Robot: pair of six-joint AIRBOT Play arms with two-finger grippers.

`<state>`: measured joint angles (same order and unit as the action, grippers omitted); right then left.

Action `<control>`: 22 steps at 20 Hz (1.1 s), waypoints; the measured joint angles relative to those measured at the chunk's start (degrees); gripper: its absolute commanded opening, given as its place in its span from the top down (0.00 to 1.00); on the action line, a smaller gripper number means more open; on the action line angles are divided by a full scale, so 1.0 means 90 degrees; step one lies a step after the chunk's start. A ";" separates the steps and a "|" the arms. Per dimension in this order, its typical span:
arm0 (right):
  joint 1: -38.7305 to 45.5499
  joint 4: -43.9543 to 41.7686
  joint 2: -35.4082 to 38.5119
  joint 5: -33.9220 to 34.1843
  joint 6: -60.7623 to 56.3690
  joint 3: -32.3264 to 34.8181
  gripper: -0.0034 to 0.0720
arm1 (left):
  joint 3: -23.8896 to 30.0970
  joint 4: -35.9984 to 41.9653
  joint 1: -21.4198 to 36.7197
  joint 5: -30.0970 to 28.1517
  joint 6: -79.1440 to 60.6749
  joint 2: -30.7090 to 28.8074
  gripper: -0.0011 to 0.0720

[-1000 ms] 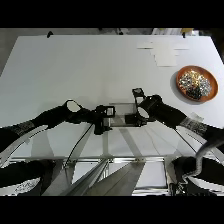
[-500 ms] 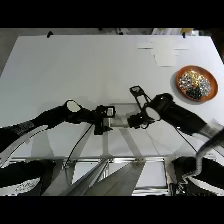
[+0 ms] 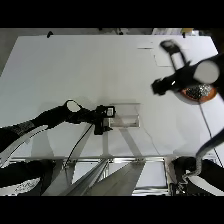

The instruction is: Fold the box and place the chain.

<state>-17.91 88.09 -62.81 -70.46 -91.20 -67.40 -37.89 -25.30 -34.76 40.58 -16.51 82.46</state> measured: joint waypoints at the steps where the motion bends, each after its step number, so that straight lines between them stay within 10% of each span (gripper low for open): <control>1: 0.0372 0.0010 -0.0126 0.0073 0.0160 -0.0146 0.51 | 0.0000 0.0000 0.0000 -0.0002 0.0000 0.0000 0.70; 11: 0.3351 0.0121 -0.1972 0.0481 0.1277 -0.0704 0.57 | 0.0000 0.0000 0.0000 0.0000 0.0000 0.0000 0.70; 22: 0.3980 0.0236 -0.3266 0.0449 0.1508 -0.0726 0.65 | 0.0000 0.0000 0.0000 -0.0002 0.0002 0.0000 0.70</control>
<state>17.91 90.21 -92.20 -66.41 -77.62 -73.93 -37.89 -25.30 -34.76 40.56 -16.49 82.46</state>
